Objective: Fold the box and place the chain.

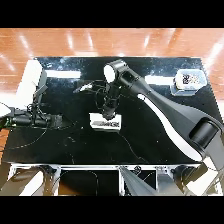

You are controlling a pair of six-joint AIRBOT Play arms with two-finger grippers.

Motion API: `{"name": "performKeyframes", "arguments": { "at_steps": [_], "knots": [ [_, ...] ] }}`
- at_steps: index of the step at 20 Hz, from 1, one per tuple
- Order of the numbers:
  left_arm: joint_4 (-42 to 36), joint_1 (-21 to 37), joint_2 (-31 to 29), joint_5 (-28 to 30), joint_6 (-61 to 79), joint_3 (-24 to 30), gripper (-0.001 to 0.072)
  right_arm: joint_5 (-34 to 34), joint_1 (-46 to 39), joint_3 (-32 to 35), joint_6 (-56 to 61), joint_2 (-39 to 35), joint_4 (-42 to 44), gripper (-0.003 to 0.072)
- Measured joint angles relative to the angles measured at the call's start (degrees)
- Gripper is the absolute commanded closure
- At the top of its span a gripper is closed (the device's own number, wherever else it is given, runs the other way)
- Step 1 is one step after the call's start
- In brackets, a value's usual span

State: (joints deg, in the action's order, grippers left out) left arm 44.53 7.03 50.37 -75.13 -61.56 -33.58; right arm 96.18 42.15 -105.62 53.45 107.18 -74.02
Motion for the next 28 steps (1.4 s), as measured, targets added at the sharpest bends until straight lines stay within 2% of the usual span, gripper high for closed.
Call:
{"name": "performKeyframes", "arguments": {
  "at_steps": [11, 12, 13, 28],
  "knots": [
    [0.00, 0.00, 0.00, -0.09, 0.09, 0.00, 0.0199, 3.30, 0.28, 0.00, 0.33, -0.59, 0.04, 0.0268],
    [-0.02, 0.00, 0.00, -0.09, 0.09, 0.00, 0.0199, 3.52, 0.31, 0.00, 0.33, -0.66, 0.02, 0.0432],
    [0.00, 0.00, 0.00, -0.09, 0.07, 0.00, 0.0199, 3.61, 0.31, 0.00, 0.33, -0.76, 0.00, 0.0487],
    [-0.02, 0.00, 0.00, 1.07, 0.00, 0.00, 0.0199, 3.10, 1.22, 0.00, 3.45, -1.05, 0.20, 0.0487]
  ]
}}
